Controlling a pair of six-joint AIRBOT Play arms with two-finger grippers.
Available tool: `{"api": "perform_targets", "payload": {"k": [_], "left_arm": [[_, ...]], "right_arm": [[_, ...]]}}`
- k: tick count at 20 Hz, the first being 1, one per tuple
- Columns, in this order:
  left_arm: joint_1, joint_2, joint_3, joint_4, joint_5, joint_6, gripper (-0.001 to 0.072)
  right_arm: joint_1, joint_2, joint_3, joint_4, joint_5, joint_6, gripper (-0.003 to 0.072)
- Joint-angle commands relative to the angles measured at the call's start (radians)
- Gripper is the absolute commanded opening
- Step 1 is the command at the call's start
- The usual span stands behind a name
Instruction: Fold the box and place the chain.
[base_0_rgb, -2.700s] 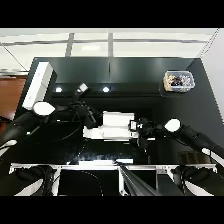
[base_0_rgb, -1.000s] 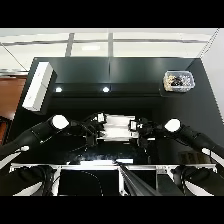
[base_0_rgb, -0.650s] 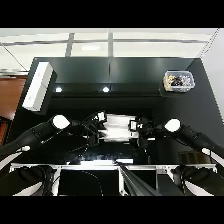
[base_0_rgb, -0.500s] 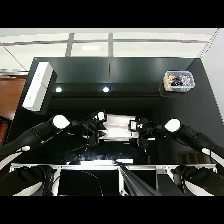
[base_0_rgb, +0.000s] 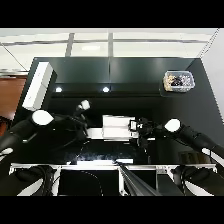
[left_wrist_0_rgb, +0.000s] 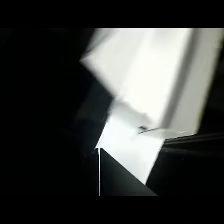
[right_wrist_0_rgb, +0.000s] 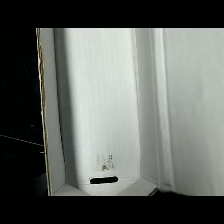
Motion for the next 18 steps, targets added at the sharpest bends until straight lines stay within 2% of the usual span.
{"api": "perform_targets", "payload": {"k": [1, 4, 7, 9, 12, 18], "left_arm": [[0.237, 0.080, -0.004, 0.071, -0.098, -0.341, 0.0028], [0.408, 0.054, -0.033, 0.071, -0.179, -0.708, 0.0028], [0.486, -0.016, -0.064, 0.071, -0.341, -0.713, 0.0028], [0.489, -0.074, -0.098, 0.056, -0.355, -0.726, 0.0028], [0.427, -0.168, -0.117, -0.008, -0.341, -0.745, 0.0027], [0.165, -0.294, -0.110, -0.184, -0.148, -0.726, 0.0028]], "right_arm": [[0.000, 0.000, 0.000, 0.000, 0.000, 0.000, 0.0162], [0.000, 0.000, 0.000, 0.000, 0.000, 0.000, 0.0162], [0.000, 0.000, 0.000, 0.000, 0.000, 0.000, 0.0162], [0.000, 0.000, 0.000, 0.000, 0.000, 0.000, 0.0162], [0.000, 0.000, 0.000, 0.000, 0.000, 0.000, 0.0162], [0.000, 0.000, 0.000, 0.000, 0.000, 0.000, 0.0162]]}}
